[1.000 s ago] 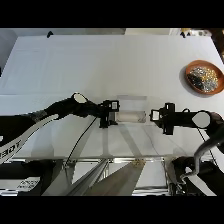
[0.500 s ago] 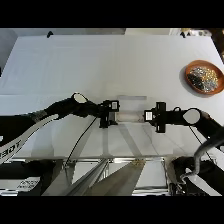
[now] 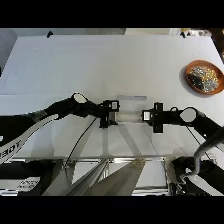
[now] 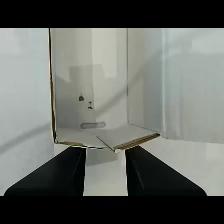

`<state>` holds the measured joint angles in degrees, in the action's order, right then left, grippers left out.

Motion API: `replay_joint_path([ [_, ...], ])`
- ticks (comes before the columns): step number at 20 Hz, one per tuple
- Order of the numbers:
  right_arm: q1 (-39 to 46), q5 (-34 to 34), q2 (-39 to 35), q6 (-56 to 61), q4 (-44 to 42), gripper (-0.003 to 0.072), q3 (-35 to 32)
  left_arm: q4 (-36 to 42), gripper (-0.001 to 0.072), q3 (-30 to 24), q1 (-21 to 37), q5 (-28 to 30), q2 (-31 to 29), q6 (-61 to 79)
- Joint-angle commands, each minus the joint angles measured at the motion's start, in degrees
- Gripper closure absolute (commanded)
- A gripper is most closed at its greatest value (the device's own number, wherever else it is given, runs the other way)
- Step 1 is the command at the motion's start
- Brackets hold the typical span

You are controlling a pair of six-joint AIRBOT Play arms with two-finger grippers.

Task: Fold the box and place the chain.

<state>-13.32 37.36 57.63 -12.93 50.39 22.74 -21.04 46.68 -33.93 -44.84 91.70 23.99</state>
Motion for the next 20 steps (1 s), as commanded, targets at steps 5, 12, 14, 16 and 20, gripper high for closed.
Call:
replay_joint_path([
  [5, -1.3, -0.3, 0.1, -1.1, -2.8, 0.0514, 0.0, 0.0, 0.0504, 0.0, 0.0, 0.0, 0.0, 0.0],
  [12, -4.8, -2.1, 0.1, -1.1, -2.9, 0.0514, 0.0, 0.0, 0.0504, 0.0, 0.0, 0.0, 0.0, 0.0],
  [14, -4.8, -2.5, 0.1, -1.1, -2.9, 0.0514, 0.0, 0.0, 0.0504, 0.0, 0.0, 0.0, 0.0, 0.0],
  [16, -4.8, -3.1, 0.3, -1.2, -2.9, 0.0514, 0.0, 0.0, 0.0504, 0.0, 0.0, 0.0, 0.0, 0.0],
  [20, -4.8, -6.7, 1.8, -1.3, -2.9, 0.0514, 0.0, 0.0, 0.0504, 0.0, 0.0, 0.0, 0.0, 0.0],
])
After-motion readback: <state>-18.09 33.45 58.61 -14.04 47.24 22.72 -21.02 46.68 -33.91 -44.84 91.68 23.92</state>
